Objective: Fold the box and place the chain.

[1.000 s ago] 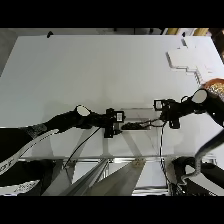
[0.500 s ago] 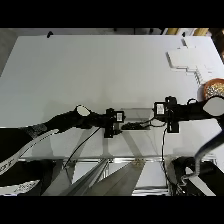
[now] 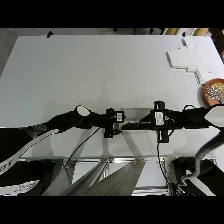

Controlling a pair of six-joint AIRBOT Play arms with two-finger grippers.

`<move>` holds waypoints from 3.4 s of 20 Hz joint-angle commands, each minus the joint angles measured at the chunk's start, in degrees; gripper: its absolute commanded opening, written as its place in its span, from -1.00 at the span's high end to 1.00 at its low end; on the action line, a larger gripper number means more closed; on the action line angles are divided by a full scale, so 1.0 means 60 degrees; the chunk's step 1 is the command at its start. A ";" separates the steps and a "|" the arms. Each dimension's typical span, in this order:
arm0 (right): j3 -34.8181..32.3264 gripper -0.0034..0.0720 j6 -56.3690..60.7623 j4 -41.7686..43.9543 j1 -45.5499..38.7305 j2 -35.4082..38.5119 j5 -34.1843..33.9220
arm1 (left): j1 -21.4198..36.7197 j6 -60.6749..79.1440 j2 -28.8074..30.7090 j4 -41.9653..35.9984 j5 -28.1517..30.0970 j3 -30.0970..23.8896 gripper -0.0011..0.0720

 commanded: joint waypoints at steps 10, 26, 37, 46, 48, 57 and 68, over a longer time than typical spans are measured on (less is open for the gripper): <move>-0.0426 0.28 0.0011 -0.1173 0.0652 -0.0889 -0.2146 | -0.0004 0.0000 0.0007 0.0004 0.0004 0.0004 0.12; -0.0860 0.46 -0.1672 -0.3362 -0.2517 -0.2557 -0.0255 | -0.0004 0.0000 0.0007 0.0000 0.0004 0.0004 0.12; -0.1348 0.38 -0.2521 -0.2251 -0.1676 -0.3279 -0.1683 | -0.0004 0.0000 0.0007 0.0000 0.0004 0.0004 0.12; -0.1344 0.85 -0.1512 -0.4215 -0.1687 -0.2597 -0.1490 | -0.0004 0.0000 0.0007 0.0004 0.0004 0.0004 0.12; -0.1344 0.85 -0.0874 -0.5082 -0.1687 -0.1825 -0.1494 | -0.0004 0.0000 0.0007 0.0004 0.0004 0.0004 0.12; -0.1344 0.85 -0.0510 -0.1184 -0.1395 0.0368 -0.1395 | -0.0004 0.0000 0.0007 0.0004 0.0004 0.0004 0.12; -0.1344 0.26 -0.1257 0.0616 0.0703 -0.0852 -0.3104 | -0.0004 0.0000 0.0007 0.0000 0.0004 0.0004 0.12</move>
